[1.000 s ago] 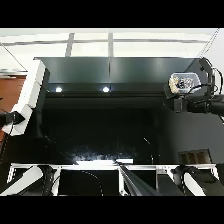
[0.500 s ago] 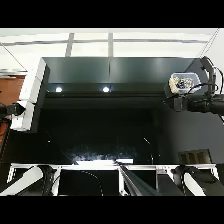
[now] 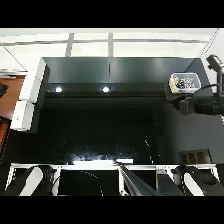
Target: Fold the box and place the chain.
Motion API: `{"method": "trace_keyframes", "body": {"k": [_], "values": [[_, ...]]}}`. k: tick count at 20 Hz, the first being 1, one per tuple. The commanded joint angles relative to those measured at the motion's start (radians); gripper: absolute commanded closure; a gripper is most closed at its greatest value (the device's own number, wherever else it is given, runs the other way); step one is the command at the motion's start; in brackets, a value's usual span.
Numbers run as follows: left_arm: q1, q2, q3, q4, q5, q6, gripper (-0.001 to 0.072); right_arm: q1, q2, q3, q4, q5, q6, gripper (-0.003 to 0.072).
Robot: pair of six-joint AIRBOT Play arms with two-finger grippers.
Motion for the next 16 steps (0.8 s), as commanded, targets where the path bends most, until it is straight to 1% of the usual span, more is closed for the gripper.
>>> {"method": "trace_keyframes", "body": {"k": [1, 2, 3, 4, 5, 6, 7, 9, 10, 12, 16], "values": [[-0.18, 0.157, -0.084, -0.064, -0.132, -0.023, 0.0684, 0.012, 0.193, -0.131, -0.198, -0.282, 0.039, 0.0681], [-0.243, 0.213, -0.156, -0.064, -0.111, -0.023, 0.0684, 0.012, 0.239, -0.219, -0.195, -0.374, 0.04, 0.068], [-0.298, 0.276, -0.249, -0.066, -0.071, -0.023, 0.0684, 0.012, 0.256, -0.3, -0.188, -0.427, 0.04, 0.0677], [-0.338, 0.333, -0.336, -0.066, -0.029, -0.023, 0.0683, 0.012, 0.254, -0.369, -0.182, -0.443, 0.04, 0.0676], [-0.367, 0.391, -0.418, -0.064, 0.001, -0.023, 0.0681, 0.012, 0.252, -0.41, -0.182, -0.443, 0.04, 0.0675], [-0.377, 0.437, -0.467, -0.055, 0.018, -0.023, 0.0681, 0.012, 0.253, -0.426, -0.182, -0.431, 0.04, 0.0675], [-0.375, 0.478, -0.494, -0.055, 0.032, -0.024, 0.068, 0.012, 0.253, -0.426, -0.18, -0.417, 0.04, 0.0675], [-0.375, 0.531, -0.503, -0.057, 0.084, -0.023, 0.068, 0.012, 0.253, -0.426, -0.179, -0.414, 0.039, 0.0674], [-0.375, 0.547, -0.503, -0.084, 0.119, -0.024, 0.0679, 0.012, 0.253, -0.426, -0.179, -0.413, 0.039, 0.0674], [-0.375, 0.561, -0.503, -0.121, 0.159, -0.024, 0.068, 0.012, 0.253, -0.426, -0.179, -0.414, 0.039, 0.0674], [-0.375, 0.56, -0.504, -0.13, 0.166, -0.023, 0.0679, 0.012, 0.253, -0.426, -0.179, -0.414, 0.039, 0.0674]]}}
